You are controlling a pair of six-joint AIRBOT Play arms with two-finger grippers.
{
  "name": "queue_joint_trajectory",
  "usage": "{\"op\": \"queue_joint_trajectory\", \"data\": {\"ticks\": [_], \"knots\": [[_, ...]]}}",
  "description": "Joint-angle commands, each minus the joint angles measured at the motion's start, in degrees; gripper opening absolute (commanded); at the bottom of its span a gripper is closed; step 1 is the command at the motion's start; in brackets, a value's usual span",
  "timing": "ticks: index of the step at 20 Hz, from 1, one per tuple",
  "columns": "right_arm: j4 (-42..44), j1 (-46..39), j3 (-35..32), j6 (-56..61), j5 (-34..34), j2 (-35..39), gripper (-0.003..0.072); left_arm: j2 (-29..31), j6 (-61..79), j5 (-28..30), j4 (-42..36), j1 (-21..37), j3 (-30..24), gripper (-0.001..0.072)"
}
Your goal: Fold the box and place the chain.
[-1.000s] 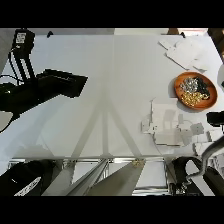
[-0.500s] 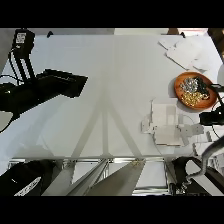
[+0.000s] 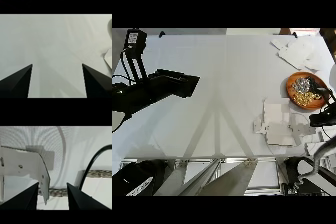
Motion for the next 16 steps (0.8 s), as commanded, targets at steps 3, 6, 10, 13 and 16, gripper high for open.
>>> {"op": "queue_joint_trajectory", "data": {"ticks": [3, 6, 10, 13, 16], "knots": [[1.3, 0.0, 0.0, -0.6, 1.2, -5.2, 0.0397, 0.0, 0.0, 0.0, 0.0, 0.0, 0.0, 0.0692], [1.1, 0.0, 0.0, -0.7, 1.9, -6.4, 0.0127, 0.0, 0.0, 0.0, 0.0, 0.0, 0.0, 0.0692], [5.3, 0.0, 0.0, -5.0, 3.1, -6.3, 0.0010, 0.0, 0.0, 0.0, 0.0, 0.0, 0.0, 0.0692], [14.8, 0.0, 0.0, -9.6, 4.5, -5.8, 0.0009, 0.0, 0.0, 0.0, 0.0, 0.0, 0.0, 0.0692], [24.2, 0.0, 0.0, -11.4, 4.4, -4.5, 0.0007, 0.0, 0.0, 0.0, 0.0, 0.0, 0.0, 0.0692]]}}
